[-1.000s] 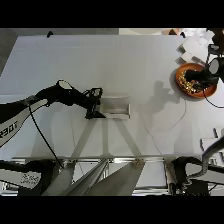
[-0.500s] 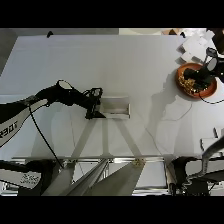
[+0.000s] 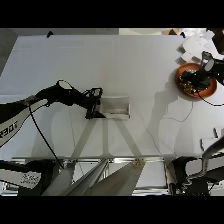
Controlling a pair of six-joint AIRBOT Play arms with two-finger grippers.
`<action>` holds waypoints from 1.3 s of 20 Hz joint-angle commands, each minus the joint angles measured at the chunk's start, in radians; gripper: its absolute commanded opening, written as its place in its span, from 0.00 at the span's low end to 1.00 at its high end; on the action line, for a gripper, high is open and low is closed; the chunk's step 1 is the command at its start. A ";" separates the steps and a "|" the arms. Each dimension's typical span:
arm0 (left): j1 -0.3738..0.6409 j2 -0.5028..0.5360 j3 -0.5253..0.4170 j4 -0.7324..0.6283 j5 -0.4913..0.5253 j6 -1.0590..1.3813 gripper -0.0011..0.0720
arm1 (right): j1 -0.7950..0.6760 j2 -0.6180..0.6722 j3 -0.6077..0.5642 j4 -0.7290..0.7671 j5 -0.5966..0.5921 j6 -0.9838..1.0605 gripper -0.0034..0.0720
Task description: Fold the box and place the chain.
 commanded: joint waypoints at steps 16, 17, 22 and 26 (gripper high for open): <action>0.001 0.000 0.000 0.000 0.000 0.000 0.39 | 0.001 0.355 -0.002 -0.001 0.250 -0.305 0.05; 0.001 0.000 0.000 0.000 0.000 0.000 0.39 | 0.001 0.388 -0.002 0.003 0.277 -0.318 0.05; 0.001 0.000 0.000 0.000 0.000 0.000 0.39 | 0.001 0.576 -0.127 0.106 0.315 -0.369 0.05; 0.001 0.000 0.000 0.000 0.000 0.000 0.39 | 0.009 0.749 -0.332 0.120 0.313 -0.373 0.05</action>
